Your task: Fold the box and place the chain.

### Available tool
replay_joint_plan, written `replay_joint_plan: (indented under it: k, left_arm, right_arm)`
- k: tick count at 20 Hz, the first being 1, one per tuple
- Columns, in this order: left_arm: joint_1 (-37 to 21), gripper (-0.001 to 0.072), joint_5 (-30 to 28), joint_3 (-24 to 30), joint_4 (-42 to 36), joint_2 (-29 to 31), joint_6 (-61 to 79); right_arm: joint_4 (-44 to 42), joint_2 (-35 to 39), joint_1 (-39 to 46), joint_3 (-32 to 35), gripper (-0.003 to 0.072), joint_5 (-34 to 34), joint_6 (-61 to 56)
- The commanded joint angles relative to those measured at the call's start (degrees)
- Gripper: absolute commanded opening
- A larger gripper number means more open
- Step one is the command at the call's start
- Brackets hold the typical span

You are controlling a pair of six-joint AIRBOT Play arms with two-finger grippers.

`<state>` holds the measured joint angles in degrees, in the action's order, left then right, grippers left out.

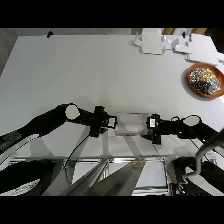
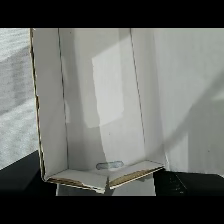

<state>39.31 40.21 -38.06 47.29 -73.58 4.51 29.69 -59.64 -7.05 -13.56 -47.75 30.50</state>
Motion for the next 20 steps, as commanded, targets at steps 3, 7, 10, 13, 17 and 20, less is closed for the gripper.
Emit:
replay_joint_plan:
  k: [3, 7, 10, 13, 17, 20]
  left_arm:
    - [2.3, 0.0452, -0.7, 0.0, -4.2, -1.6, 1.5]
    - [4.7, 0.0368, -0.4, 0.0, -6.4, -1.7, 1.5]
    - [4.7, 0.0362, 0.3, 0.0, -6.5, -1.7, -0.4]
    - [4.7, 0.0312, -0.2, 0.0, -6.5, -1.7, -3.3]
    - [4.7, 0.0239, -3.2, 0.0, -7.7, -1.7, -3.3]
    - [4.7, 0.0205, -3.2, 0.0, -9.6, -1.7, -3.3]
  right_arm:
    - [0.0, 0.0, 0.0, 0.0, 0.0562, 0.0, 0.0]
    - [0.0, 0.0, 0.0, 0.0, 0.0562, 0.0, 0.0]
    - [0.0, 0.0, 0.0, 0.0, 0.0562, 0.0, 0.0]
    - [0.0, 0.0, 0.0, 0.0, 0.0562, 0.0, 0.0]
    - [0.0, 0.0, 0.0, 0.0, 0.0562, 0.0, 0.0]
    - [0.0, 0.0, 0.0, 0.0, 0.0562, 0.0, 0.0]
